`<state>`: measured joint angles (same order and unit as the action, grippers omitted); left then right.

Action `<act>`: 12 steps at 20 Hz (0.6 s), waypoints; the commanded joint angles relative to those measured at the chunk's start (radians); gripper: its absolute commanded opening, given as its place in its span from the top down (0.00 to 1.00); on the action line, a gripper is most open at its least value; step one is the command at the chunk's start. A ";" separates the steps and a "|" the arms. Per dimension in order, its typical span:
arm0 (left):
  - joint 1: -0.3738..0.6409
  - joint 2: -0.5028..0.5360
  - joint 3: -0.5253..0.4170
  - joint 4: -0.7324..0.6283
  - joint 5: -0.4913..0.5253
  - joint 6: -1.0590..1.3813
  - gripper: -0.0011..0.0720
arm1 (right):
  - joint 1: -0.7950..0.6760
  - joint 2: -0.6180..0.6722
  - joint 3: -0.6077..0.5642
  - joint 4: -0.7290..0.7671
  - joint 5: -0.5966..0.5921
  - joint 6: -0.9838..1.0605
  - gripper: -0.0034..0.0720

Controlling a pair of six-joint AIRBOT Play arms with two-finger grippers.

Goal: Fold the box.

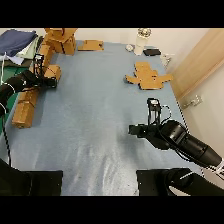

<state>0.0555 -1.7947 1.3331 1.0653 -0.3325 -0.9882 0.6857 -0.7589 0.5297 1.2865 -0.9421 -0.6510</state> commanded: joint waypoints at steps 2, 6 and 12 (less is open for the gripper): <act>0.001 0.000 0.005 0.014 -0.026 -0.007 0.07 | 0.000 0.000 0.001 0.002 0.001 0.000 0.95; 0.002 0.002 0.026 0.014 -0.057 -0.007 0.07 | 0.000 0.000 0.001 0.004 0.000 0.000 0.95; 0.022 0.043 0.039 0.041 -0.126 -0.005 0.07 | 0.000 0.000 0.001 0.003 0.001 0.000 0.95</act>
<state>0.0689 -1.7737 1.3663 1.0912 -0.4324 -0.9981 0.6857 -0.7589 0.5297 1.2896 -0.9413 -0.6510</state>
